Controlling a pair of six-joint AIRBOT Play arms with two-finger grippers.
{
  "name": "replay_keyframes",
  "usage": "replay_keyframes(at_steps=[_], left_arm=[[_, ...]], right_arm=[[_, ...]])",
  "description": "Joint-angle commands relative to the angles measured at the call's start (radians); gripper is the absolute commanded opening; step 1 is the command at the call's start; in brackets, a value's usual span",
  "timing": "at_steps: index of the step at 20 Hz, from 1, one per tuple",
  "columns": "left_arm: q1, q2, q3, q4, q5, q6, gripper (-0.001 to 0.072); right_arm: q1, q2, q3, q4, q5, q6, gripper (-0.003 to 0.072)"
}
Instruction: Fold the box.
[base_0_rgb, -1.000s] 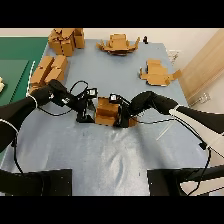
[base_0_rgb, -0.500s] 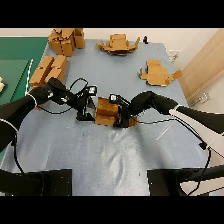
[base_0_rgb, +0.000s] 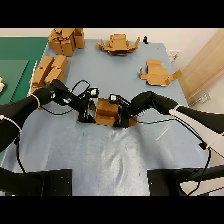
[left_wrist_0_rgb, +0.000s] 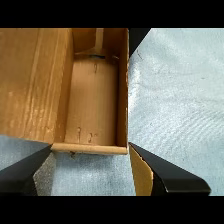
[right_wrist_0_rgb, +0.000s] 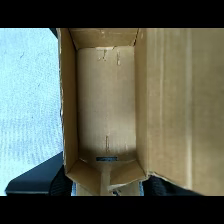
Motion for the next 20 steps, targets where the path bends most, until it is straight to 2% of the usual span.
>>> replay_keyframes(at_steps=[1, 20], left_arm=[[-0.015, -0.008, 0.001, -0.001, -0.004, 0.001, 0.0683], [-0.027, -0.010, 0.017, 0.077, 0.023, 0.000, 0.0682]], right_arm=[[-0.001, 0.000, 0.001, 0.001, 0.000, 0.001, 0.0267], [-0.001, 0.000, 0.001, 0.001, 0.000, 0.001, 0.0266]])
